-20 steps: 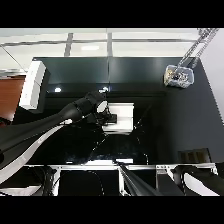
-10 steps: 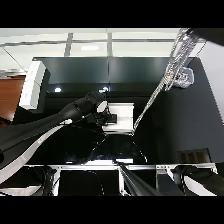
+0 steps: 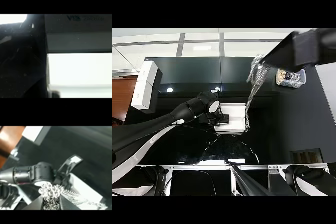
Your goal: Fold the box and place the chain.
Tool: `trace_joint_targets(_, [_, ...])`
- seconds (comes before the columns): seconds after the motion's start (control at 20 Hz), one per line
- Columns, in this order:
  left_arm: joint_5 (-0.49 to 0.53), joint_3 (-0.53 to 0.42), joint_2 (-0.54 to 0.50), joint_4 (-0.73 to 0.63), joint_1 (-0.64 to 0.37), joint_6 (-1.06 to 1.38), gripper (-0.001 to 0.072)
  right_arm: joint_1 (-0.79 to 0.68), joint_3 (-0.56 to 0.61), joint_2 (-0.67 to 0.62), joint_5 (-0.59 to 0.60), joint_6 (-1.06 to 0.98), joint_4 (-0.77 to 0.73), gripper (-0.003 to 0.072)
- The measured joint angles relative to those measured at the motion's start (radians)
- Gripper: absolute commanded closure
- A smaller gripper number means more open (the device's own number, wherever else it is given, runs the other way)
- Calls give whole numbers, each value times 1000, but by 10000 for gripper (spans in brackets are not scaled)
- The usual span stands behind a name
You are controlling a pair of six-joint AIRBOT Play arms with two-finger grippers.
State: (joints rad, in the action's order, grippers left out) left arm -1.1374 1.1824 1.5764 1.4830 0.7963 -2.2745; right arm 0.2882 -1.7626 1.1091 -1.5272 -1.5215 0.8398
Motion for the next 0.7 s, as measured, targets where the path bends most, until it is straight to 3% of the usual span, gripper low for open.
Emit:
trace_joint_targets(0.35, [0,0,0,0,0,0,681,59,228,0,121,26,-13,673])
trace_joint_targets(0.7, [0,0,0,0,0,0,681,109,578,0,338,37,-50,673])
